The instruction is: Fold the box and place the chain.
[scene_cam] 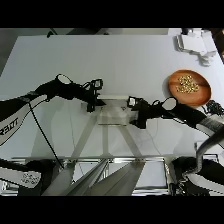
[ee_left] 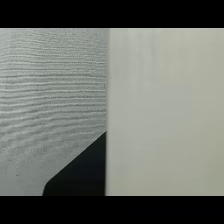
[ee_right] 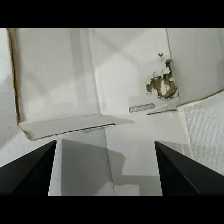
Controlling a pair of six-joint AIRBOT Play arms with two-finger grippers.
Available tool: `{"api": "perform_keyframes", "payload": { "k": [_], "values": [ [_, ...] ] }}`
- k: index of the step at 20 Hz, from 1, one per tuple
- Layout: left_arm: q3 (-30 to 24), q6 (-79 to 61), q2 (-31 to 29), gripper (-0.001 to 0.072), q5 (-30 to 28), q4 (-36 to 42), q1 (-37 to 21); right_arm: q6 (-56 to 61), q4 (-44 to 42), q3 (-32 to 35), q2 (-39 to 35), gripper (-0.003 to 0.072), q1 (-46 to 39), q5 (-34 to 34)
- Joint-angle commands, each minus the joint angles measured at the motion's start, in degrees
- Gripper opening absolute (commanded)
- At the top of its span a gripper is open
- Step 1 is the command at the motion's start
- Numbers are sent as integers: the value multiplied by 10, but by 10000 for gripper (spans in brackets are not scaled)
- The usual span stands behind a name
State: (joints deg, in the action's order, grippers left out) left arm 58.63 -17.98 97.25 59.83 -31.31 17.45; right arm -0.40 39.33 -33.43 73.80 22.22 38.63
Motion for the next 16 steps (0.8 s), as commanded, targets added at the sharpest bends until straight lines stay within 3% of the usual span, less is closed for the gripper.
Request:
{"api": "perform_keyframes", "payload": {
  "k": [1,10,16],
  "values": [
    [0,0,0,8,0,0,0,23,-50,2,0,702,10,3],
    [0,0,0,8,0,0,0,158,-49,-2,-1,701,5,12],
    [0,0,0,8,0,0,0,126,-38,-31,1,698,-2,1]
  ]
}}
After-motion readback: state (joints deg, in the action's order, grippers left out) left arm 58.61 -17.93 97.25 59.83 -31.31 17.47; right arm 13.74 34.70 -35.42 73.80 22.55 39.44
